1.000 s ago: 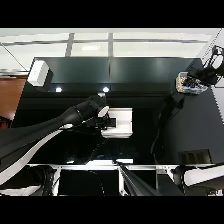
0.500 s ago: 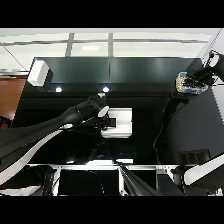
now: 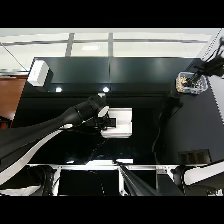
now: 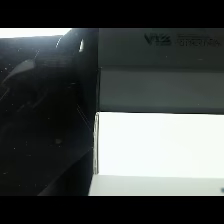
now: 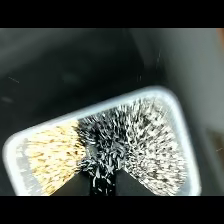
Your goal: Fold the box and place the chain.
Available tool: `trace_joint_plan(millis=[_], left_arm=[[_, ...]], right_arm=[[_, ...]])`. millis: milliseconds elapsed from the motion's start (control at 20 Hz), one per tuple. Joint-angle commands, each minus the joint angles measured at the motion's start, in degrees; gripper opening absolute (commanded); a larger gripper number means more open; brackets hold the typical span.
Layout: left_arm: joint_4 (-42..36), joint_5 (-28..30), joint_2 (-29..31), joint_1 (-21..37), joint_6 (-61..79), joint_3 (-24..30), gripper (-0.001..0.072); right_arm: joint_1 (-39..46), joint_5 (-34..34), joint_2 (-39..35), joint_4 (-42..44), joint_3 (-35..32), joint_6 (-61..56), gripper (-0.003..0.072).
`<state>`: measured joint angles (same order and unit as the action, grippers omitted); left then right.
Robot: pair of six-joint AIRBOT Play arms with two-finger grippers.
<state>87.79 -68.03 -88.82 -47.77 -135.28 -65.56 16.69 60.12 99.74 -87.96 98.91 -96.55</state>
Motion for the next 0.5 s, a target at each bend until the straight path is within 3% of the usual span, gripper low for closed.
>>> trace_joint_plan(millis=[0, 250, 450], left_arm=[[0.0, 0.0, 0.0, 0.0, 0.0, 0.0, 0.0026], [0.0, 0.0, 0.0, 0.0, 0.0, 0.0, 0.0026], [0.0, 0.0, 0.0, 0.0, 0.0, 0.0, 0.0026]], right_arm=[[0.0, 1.0, -9.3, 3.8, 0.3, 6.2, 0.0013], [0.0, 0.6, -24.5, 12.1, 0.5, 11.5, 0.0009], [0.0, 4.4, -34.0, 17.7, 0.7, 13.9, 0.0009]])
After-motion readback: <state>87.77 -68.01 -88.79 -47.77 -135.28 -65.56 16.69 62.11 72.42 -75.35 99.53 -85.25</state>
